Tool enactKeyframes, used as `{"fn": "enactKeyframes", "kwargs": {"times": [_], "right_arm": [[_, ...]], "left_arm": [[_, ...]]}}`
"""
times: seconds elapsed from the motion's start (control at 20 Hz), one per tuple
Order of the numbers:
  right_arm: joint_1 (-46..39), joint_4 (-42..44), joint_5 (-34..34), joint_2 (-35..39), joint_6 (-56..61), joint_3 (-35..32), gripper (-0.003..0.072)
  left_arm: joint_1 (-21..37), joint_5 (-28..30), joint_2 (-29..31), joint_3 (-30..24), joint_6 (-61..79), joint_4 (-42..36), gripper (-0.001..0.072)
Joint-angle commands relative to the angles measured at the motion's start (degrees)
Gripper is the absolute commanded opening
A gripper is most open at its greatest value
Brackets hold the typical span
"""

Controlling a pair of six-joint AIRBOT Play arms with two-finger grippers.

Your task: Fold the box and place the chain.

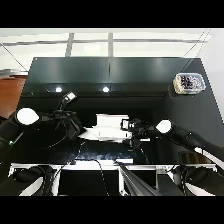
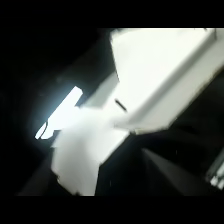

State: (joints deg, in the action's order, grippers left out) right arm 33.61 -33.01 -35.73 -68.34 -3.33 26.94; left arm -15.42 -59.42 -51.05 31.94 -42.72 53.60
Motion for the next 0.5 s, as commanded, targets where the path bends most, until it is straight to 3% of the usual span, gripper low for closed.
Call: {"fn": "enactKeyframes", "kwargs": {"times": [0.0,0.15,0.35,0.45], "right_arm": [[0.1,0.0,-0.2,0.0,0.1,0.0,0.0293],[0.1,0.0,-0.2,0.0,0.1,0.0,0.0293],[0.1,0.0,-0.3,0.0,0.1,0.0,0.0293],[0.1,0.7,-1.7,0.0,0.1,0.0,0.0293]], "left_arm": [[1.0,-7.4,1.2,-0.3,10.3,3.4,0.0704],[-2.2,-0.7,1.1,-2.0,24.6,2.7,0.0700],[-7.6,8.9,-0.7,-5.1,32.3,2.7,0.0700],[-9.1,12.3,-2.5,-5.4,32.2,2.0,0.0657]]}}
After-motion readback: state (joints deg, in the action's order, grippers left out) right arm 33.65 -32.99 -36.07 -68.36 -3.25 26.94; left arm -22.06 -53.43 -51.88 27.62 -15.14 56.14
